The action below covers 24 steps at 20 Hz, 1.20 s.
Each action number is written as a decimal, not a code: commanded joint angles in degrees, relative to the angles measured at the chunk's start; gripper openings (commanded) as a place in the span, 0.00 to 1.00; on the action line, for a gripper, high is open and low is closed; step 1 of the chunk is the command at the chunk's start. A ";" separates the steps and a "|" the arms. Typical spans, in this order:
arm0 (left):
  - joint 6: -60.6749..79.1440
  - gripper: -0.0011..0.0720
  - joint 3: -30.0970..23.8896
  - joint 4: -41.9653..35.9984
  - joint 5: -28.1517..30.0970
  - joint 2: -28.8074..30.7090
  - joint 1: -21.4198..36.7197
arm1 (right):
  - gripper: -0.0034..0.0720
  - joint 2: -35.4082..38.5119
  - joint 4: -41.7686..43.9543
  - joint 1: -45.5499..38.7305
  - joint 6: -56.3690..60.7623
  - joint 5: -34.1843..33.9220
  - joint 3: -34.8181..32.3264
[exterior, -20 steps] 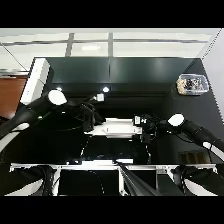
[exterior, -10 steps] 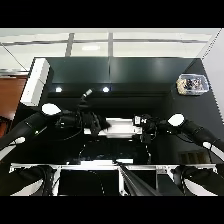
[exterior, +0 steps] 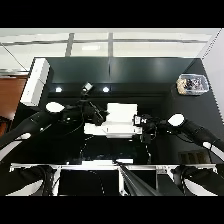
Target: Fold the box and place the chain.
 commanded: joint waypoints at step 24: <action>10.47 0.99 -11.41 14.84 -7.43 10.73 6.75 | 0.58 0.00 0.02 0.04 -0.02 0.00 -0.04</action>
